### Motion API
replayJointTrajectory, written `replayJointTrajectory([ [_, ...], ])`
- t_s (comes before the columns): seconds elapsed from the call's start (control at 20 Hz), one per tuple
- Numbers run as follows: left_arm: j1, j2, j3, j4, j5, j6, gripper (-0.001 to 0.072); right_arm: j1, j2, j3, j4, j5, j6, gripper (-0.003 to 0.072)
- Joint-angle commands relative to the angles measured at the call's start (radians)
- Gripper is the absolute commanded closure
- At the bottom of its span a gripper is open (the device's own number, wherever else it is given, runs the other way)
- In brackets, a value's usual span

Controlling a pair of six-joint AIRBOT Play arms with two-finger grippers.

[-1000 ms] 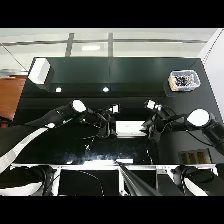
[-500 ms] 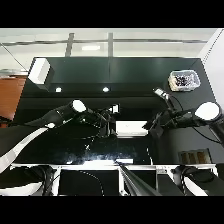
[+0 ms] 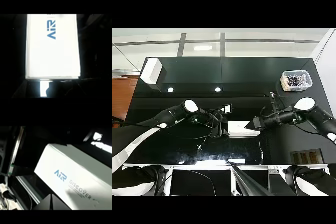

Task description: Fold the box and place the chain.

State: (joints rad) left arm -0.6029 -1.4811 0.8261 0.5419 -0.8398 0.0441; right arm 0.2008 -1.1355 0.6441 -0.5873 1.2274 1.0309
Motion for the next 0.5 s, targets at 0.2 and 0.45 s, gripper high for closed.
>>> replayJointTrajectory([
  [0.2, -0.001, 0.0, 0.0, 0.0, 0.001, 0.0, 0.0209, 0.01, -0.07, 0.0, -0.021, -0.031, 0.009, 0.0661],
  [0.45, -0.001, 0.0, 0.0, 0.0, 0.001, 0.0, 0.0209, 0.01, -0.111, 0.0, -0.031, -0.04, 0.009, 0.0661],
])
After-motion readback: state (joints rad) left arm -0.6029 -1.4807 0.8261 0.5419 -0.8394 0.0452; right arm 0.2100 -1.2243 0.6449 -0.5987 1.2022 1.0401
